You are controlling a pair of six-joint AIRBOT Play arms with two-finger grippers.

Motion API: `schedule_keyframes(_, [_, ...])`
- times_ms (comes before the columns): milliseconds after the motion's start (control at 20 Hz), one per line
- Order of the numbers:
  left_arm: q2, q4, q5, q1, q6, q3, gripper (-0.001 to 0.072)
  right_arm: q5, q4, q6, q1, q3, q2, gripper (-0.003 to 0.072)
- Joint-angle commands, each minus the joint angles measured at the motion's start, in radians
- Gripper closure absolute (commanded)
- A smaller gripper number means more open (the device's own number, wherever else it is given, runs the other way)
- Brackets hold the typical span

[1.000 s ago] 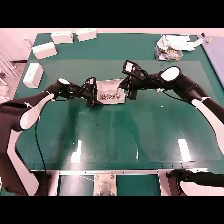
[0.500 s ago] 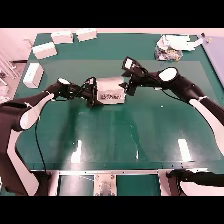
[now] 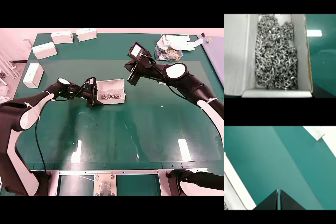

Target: Fold the box and place the chain.

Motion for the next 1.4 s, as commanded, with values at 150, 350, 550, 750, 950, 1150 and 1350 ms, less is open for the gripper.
schedule_keyframes(150, [0.001,0.000,0.000,0.000,0.000,0.000,0.0460,0.012,0.005,-0.002,0.003,0.054,-0.117,0.0623])
schedule_keyframes(350, [0.001,0.000,0.000,0.000,0.000,0.000,0.0460,0.185,0.004,-0.002,0.001,0.111,-0.177,0.0623])
schedule_keyframes(550, [0.001,0.000,0.000,0.000,0.000,0.000,0.0460,0.303,0.000,-0.002,-0.006,0.111,-0.196,0.0623])
schedule_keyframes(750, [0.001,0.000,0.000,0.000,0.000,0.000,0.0460,0.410,0.000,0.000,-0.023,0.112,-0.199,0.0525])
schedule_keyframes(950, [0.001,0.000,0.000,0.000,0.000,0.000,0.0460,0.511,0.000,0.010,-0.034,0.112,-0.199,0.0449])
schedule_keyframes(1150, [0.001,0.000,0.000,0.000,0.000,0.000,0.0460,0.521,0.000,0.009,-0.036,0.112,-0.199,0.0449])
schedule_keyframes(1350, [0.001,0.000,0.000,0.000,0.000,0.000,0.0460,0.520,0.000,0.008,-0.036,0.112,-0.200,0.0454])
